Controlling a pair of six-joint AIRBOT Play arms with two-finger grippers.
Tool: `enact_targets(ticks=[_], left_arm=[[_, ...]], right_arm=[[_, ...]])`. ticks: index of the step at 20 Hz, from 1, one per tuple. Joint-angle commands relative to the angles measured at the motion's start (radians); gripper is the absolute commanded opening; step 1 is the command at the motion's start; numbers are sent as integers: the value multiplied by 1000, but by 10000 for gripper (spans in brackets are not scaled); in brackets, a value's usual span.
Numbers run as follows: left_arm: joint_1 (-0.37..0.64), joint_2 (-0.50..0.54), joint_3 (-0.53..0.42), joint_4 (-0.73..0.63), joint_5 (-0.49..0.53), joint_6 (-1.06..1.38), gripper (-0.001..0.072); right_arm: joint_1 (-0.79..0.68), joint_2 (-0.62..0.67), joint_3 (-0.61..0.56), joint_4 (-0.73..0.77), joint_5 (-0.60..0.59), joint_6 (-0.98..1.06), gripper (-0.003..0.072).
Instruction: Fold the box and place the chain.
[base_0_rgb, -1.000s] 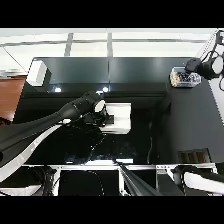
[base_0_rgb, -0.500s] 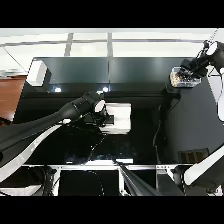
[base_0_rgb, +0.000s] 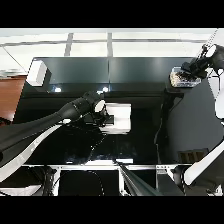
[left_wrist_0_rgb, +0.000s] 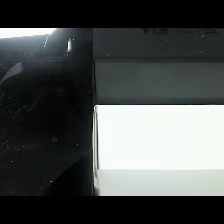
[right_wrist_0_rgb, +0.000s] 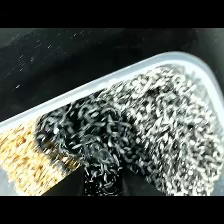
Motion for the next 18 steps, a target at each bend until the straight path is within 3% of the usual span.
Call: enact_targets(ticks=[1,5,15,18], left_arm=[[1,0,0,0,10,0,25],[8,0,0,-1,6,0,25],[10,0,0,-1,6,0,25],[10,0,0,-1,6,0,25]], right_arm=[[3,64,6,12,51,-115,16],[24,262,5,34,117,-260,15],[40,818,-63,413,111,-328,14],[109,928,-63,428,121,-325,15]])
